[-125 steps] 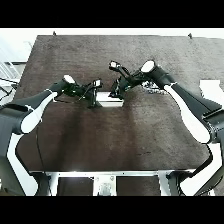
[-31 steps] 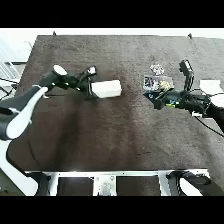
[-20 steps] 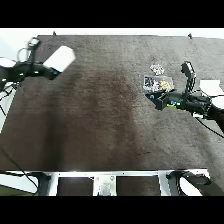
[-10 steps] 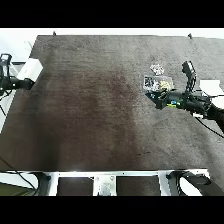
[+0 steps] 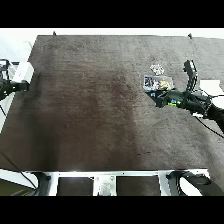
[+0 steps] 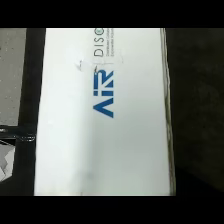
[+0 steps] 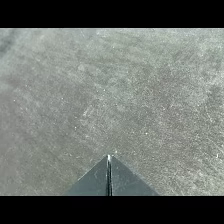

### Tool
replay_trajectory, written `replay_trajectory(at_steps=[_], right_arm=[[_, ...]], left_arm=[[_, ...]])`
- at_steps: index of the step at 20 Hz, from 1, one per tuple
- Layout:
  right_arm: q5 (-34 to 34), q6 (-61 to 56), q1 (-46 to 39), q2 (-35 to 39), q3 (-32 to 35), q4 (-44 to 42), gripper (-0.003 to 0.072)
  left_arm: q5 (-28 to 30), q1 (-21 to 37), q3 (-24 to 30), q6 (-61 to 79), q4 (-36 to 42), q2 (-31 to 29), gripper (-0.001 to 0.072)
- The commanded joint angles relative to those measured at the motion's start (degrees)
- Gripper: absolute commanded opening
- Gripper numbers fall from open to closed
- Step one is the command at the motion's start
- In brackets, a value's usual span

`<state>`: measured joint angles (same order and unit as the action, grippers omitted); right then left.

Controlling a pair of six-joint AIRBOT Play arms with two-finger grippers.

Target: Fold the box and place the chain.

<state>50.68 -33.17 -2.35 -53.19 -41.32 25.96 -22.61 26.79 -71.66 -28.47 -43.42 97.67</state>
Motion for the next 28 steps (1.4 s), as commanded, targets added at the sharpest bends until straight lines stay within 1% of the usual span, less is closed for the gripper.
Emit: replay_trajectory(at_steps=[1, 2, 5, 7, 10, 13, 14, 15, 16, 19, 20, 21, 23, 24, 25, 26, 27, 28], right_arm=[[-0.1, -0.5, 0.0, 0.0, 0.0, 0.0, 0.0015], [-0.1, -0.6, 0.0, 0.0, 0.0, 0.0, 0.0015], [-0.1, -0.8, 0.0, 0.0, 0.0, 0.0, 0.0015], [-0.1, -0.9, 0.0, 0.0, 0.0, 0.0, 0.0015], [-0.1, -1.0, 0.0, 0.0, 0.0, -0.2, 0.0015], [-0.1, -1.0, 0.0, 0.0, 0.0, -1.3, 0.0015], [-0.1, -1.0, 0.0, 0.0, 0.0, -2.0, 0.0015], [-0.1, -0.9, 0.0, 0.0, 0.0, -2.5, 0.0016], [-0.2, -0.9, 0.0, 0.0, 0.0, -3.1, 0.0016], [-0.4, -0.9, 0.0, 0.0, 0.0, -3.5, 0.0022], [-0.3, -0.9, 0.0, 0.0, 0.0, -3.5, 0.0133], [-0.3, -0.9, 0.0, 0.0, 0.0, -3.5, 0.0223], [-0.3, -0.9, 0.0, 0.0, 0.0, -3.5, 0.0238], [-0.3, -0.9, 0.0, 0.0, 0.0, -3.5, 0.029], [-0.3, -0.9, 0.0, 0.0, 0.0, -3.5, 0.0368], [-0.3, -0.9, 0.0, 0.0, 0.0, -3.5, 0.0425], [-0.3, -0.9, 0.0, 0.0, 0.0, -3.5, 0.0474], [-0.3, -0.9, 0.0, 0.0, 0.0, -3.5, 0.0508]], left_arm=[[-0.1, 0.1, -0.9, 0.3, 3.4, 2.2, 0.0018], [-2.3, 0.1, -1.6, 1.1, 3.5, 3.2, 0.0018], [-4.1, 0.0, -3.0, 2.3, 5.1, 4.5, 0.0018], [-6.8, 0.0, -5.0, 3.4, 5.6, 5.4, 0.0019], [-6.2, 0.0, -5.6, 0.3, 5.8, 6.3, 0.0019], [-5.3, 0.0, -5.6, 0.4, 5.7, 6.4, 0.0022], [-5.4, 0.0, -5.6, 0.4, 5.7, 6.4, 0.0239], [-5.1, 0.0, -5.6, 0.3, 5.7, 6.4, 0.0629], [-4.9, 0.0, -5.6, -0.1, 5.7, 6.4, 0.0705], [-5.3, 0.0, -5.6, 0.0, 5.7, 6.4, 0.072], [-5.4, 0.0, -5.6, 0.0, 5.7, 6.4, 0.072], [-6.1, 0.0, -6.0, 0.0, 5.4, 6.3, 0.072], [-8.3, 0.0, -7.6, -0.1, 3.6, 5.9, 0.072], [-8.5, 0.0, -8.2, -0.5, 1.7, 4.7, 0.072], [-7.8, 0.0, -8.2, -1.5, -0.6, 3.1, 0.072], [-7.0, 0.0, -8.2, -1.8, -2.6, 1.2, 0.072], [-6.8, 0.2, -8.2, -2.2, -4.1, -1.1, 0.072], [-7.5, 0.8, -8.2, -3.0, -4.5, -3.3, 0.072]])
